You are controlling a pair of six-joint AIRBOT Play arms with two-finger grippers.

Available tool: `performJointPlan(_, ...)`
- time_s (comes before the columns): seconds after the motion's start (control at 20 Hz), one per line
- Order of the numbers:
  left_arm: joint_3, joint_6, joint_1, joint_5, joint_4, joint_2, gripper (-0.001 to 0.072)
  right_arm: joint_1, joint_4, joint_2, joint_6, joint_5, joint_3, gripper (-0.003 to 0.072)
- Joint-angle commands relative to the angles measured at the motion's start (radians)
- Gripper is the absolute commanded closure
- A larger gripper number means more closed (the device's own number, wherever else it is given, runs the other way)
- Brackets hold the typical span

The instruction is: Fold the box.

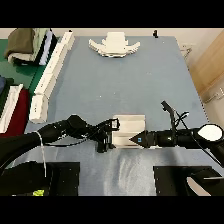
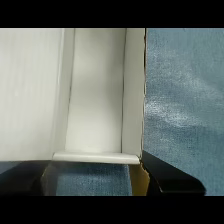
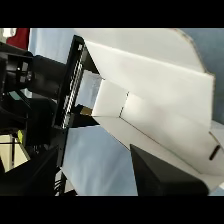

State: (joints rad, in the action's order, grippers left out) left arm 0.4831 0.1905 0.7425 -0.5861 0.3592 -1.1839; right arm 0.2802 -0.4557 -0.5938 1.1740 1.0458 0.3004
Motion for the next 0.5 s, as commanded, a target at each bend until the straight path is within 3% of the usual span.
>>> performJointPlan(0.0, 0.001, 0.0, 0.0, 0.0, 0.0, 0.0, 0.0248, 0.001, 0.075, -0.072, 0.068, -0.01, 0.0, 0.0163)
performJointPlan(0.05, 0.001, 0.0, 0.0, 0.0, 0.0, 0.0, 0.0248, 0.002, 0.137, -0.087, 0.062, -0.013, 0.0, 0.057)
performJointPlan(0.1, 0.001, 0.0, 0.0, 0.0, 0.0, 0.0, 0.0248, 0.001, 0.217, -0.1, 0.029, -0.025, 0.0, 0.0677)
performJointPlan(0.25, 0.001, 0.0, 0.0, 0.001, 0.0, 0.0, 0.0248, 0.0, 0.396, -0.134, -0.096, -0.092, 0.008, 0.0677)
performJointPlan(0.45, 0.001, 0.0, 0.0, 0.001, 0.0, -0.001, 0.0248, 0.0, 0.216, -0.324, -0.102, -0.153, 0.129, 0.0677)
